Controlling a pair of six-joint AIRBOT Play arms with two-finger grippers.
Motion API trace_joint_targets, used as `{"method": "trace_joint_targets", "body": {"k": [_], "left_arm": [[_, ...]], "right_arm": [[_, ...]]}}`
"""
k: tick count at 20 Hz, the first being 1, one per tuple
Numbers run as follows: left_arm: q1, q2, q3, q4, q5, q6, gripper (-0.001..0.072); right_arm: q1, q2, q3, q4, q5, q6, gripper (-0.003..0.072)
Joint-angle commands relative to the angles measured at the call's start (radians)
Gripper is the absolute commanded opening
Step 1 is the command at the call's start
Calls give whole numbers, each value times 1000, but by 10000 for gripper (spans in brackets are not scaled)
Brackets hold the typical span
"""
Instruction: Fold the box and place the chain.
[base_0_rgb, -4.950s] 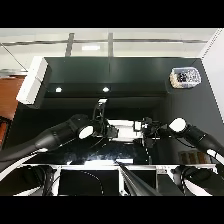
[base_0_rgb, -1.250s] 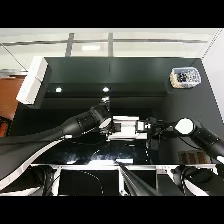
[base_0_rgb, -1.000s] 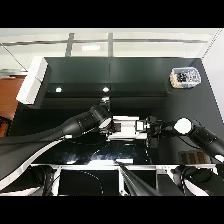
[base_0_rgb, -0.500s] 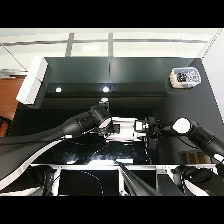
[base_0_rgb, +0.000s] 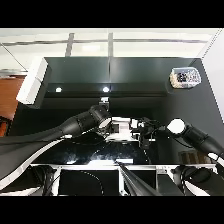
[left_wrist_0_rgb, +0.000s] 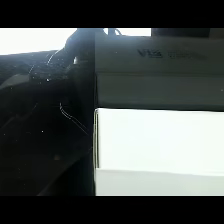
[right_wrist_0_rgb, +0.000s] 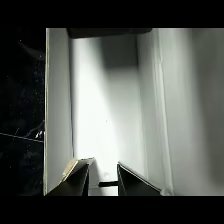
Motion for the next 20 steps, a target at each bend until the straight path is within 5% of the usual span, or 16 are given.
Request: {"method": "trace_joint_targets", "body": {"k": [1,3,5,7,8,9,10,15,18,20], "left_arm": [[1,0,0,-2,10,-2,29],[1,0,0,-2,9,-2,29],[1,0,0,-2,9,-2,29],[1,0,0,-2,9,-2,29],[1,0,0,-2,9,-2,29],[1,0,0,-2,9,-2,29],[1,0,0,-2,9,-2,29],[1,0,0,-10,9,-2,30],[1,0,0,-10,4,-2,30],[1,0,0,-10,5,-2,30]], "right_arm": [[11,-11,0,17,-53,6,200],[11,-11,0,17,-50,7,202],[11,-11,0,25,-49,7,481],[11,-11,0,25,-46,8,230],[11,-11,0,28,-54,14,418],[10,-10,0,26,-54,15,291],[3,-9,1,12,-49,32,59],[-177,133,28,-158,157,673,51],[-444,208,42,-306,327,1064,45],[-661,207,31,-308,339,1220,44]]}}
